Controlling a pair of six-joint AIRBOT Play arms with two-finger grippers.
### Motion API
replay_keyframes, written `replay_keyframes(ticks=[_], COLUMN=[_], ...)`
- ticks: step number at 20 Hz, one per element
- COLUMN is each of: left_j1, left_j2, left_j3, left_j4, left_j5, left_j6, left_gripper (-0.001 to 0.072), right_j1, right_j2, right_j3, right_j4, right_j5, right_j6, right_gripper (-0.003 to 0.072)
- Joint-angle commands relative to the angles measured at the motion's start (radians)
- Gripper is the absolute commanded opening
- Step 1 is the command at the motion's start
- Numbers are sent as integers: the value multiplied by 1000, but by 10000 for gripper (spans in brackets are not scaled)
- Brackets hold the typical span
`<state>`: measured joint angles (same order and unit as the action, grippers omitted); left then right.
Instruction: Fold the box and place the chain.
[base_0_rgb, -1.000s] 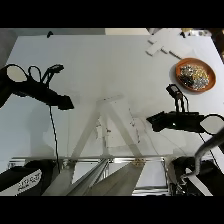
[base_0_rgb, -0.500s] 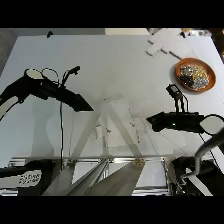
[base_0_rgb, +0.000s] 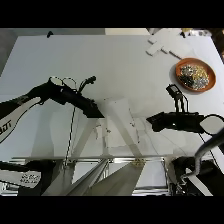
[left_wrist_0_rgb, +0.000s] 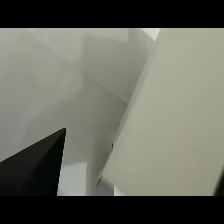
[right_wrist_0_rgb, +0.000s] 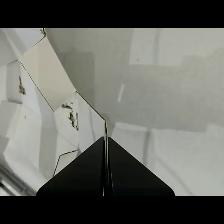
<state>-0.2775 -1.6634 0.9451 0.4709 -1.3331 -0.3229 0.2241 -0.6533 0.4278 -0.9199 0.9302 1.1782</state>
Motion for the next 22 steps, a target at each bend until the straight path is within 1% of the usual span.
replay_keyframes(ticks=[1,2,3,5,6,7,10,11,13,14,15,16,19,20,22], left_j1=[-62,-72,-77,-79,-79,-79,-78,-78,-80,-80,-80,-81,-126,-151,-203], left_j2=[-23,-23,-23,-23,-22,-22,-11,2,44,71,92,111,143,143,141], left_j3=[0,0,-1,0,0,0,0,1,1,6,18,37,93,104,105], left_j4=[-97,-98,-91,-87,-88,-88,-87,-87,-73,-48,-6,56,280,320,331], left_j5=[47,47,46,42,43,43,52,61,88,116,134,132,119,116,156], left_j6=[77,85,85,93,103,120,165,202,310,330,330,330,313,315,323], left_gripper=[587,504,460,154,98,3,4,4,6,6,6,6,6,6,6], right_j1=[1,1,1,1,1,1,1,1,1,1,1,1,0,0,0], right_j2=[0,1,0,1,1,1,1,3,14,23,30,39,72,86,112], right_j3=[0,0,0,0,0,0,0,0,3,8,16,30,93,114,143], right_j4=[0,0,0,0,1,1,5,8,7,6,1,-9,-68,-86,-113], right_j5=[0,0,0,0,0,0,0,0,5,11,20,32,65,72,75], right_j6=[0,0,0,0,0,0,0,0,0,0,0,0,0,0,0], right_gripper=[15,15,15,15,15,15,19,68,299,348,348,348,348,348,348])
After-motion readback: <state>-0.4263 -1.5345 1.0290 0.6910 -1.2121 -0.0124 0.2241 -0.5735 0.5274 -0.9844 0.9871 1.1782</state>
